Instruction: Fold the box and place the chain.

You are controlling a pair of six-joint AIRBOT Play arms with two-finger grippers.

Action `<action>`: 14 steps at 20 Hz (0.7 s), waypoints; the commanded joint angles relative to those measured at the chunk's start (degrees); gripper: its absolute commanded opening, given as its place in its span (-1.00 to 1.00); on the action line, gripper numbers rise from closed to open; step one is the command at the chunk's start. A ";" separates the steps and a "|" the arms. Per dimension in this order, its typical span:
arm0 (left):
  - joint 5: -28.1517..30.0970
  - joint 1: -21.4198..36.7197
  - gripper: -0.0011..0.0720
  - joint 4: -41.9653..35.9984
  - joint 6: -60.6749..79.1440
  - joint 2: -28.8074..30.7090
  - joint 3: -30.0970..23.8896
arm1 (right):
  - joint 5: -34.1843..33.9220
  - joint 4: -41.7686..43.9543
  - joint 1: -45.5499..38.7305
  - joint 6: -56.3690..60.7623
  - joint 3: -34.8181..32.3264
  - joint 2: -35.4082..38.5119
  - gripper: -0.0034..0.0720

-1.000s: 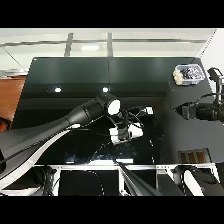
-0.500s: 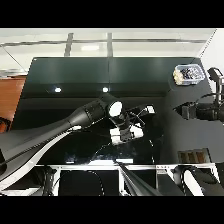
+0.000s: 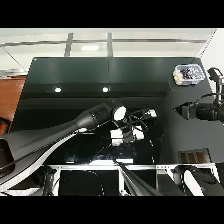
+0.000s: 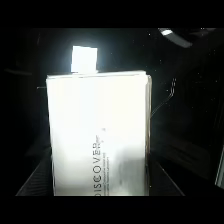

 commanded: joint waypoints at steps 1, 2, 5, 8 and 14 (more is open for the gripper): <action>0.17 -0.22 1.00 0.55 -0.07 -0.66 0.00 | -0.02 0.00 -0.02 0.00 0.04 0.04 -0.88; 0.31 -0.28 1.00 1.75 -0.07 -0.94 0.00 | -0.04 0.00 -0.02 0.02 0.04 0.04 -0.88; 0.72 -1.62 1.00 7.85 -0.13 -2.36 0.00 | -0.04 0.02 -0.02 0.02 0.04 0.04 -0.88; 2.01 -2.73 0.84 12.57 -0.98 -2.05 0.15 | -0.22 0.02 -0.02 0.02 0.04 0.04 -0.88; -11.61 9.05 -0.22 19.89 -14.97 3.65 4.76 | -1.25 0.04 -0.02 0.04 0.04 0.04 -0.88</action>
